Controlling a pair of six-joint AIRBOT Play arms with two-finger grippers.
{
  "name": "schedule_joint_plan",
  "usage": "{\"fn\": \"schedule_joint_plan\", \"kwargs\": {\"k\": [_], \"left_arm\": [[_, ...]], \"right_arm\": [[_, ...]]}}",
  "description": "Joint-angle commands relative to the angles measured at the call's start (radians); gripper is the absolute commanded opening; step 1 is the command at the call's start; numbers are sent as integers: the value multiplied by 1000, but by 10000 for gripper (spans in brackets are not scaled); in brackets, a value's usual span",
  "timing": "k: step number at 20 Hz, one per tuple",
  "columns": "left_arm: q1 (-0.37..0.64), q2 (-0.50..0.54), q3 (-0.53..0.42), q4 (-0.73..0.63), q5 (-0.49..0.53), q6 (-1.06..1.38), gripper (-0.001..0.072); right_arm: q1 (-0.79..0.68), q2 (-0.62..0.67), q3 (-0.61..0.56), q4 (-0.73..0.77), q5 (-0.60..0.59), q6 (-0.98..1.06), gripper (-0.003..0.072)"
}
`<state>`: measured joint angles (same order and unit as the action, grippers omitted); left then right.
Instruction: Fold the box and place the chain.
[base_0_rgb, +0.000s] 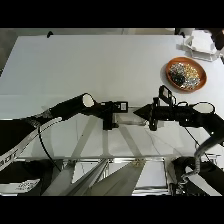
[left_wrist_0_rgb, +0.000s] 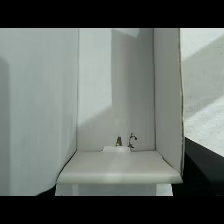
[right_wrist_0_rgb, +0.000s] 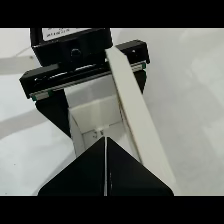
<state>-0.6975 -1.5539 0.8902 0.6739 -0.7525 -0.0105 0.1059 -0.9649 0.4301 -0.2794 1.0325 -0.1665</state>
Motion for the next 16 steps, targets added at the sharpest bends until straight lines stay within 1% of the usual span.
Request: {"fn": "schedule_joint_plan", "kwargs": {"k": [1, 4, 6, 9, 11, 16], "left_arm": [[1, 7, 1, -7, 6, 2, 692], [3, 13, 1, -6, 7, 1, 692], [18, 13, 1, -2, -11, -22, 692], [59, 13, 1, 1, -92, -24, 692], [70, 13, 1, 15, -127, -24, 691], [64, 4, 1, 14, -114, -11, 691]], "right_arm": [[0, 1, 1, 3, 0, -2, 13], [0, 1, 1, 3, 0, -1, 13], [0, 1, 1, 3, 2, -1, 13], [0, 1, 1, 3, 3, -2, 13], [0, 1, 1, 3, 2, -2, 13], [0, 1, 1, 3, 2, -1, 13]]}}
